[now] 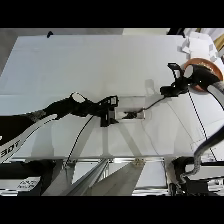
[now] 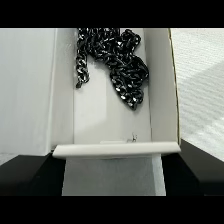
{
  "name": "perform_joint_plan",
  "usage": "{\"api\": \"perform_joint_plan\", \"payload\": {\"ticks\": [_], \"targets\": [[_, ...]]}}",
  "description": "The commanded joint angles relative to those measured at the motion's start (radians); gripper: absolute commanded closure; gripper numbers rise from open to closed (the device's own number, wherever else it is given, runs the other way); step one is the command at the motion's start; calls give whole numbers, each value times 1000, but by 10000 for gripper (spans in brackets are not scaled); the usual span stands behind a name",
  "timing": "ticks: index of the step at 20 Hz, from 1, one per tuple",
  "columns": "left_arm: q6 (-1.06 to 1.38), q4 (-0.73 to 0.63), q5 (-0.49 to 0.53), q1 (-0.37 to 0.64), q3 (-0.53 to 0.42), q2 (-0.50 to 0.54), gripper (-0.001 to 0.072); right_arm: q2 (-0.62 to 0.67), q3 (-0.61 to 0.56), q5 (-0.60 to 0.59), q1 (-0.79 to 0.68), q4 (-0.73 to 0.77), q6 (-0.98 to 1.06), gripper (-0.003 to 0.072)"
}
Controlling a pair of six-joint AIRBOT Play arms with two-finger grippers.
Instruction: Fold the box and place the chain.
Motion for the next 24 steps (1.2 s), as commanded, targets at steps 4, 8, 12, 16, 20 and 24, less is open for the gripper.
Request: {"api": "perform_joint_plan", "payload": {"ticks": [4, 8, 12, 16, 20, 24], "targets": [[0, 0, 0, 0, 0, 0, 624, 43, 0, 17, 1, 7, -25, 672], [0, 0, 0, 0, 0, 0, 624, 193, 0, 37, 1, 64, -38, 672], [0, 0, 0, 0, 0, 0, 624, 362, -1, 119, 1, 191, -113, 672], [0, 0, 0, 0, 0, 0, 624, 518, -5, 160, 1, 220, -129, 672], [0, 0, 0, 0, 0, 0, 624, 648, -7, 192, 3, 322, -164, 672], [0, 0, 0, 0, 0, 0, 624, 740, -7, 209, 80, 348, -173, 672]]}}
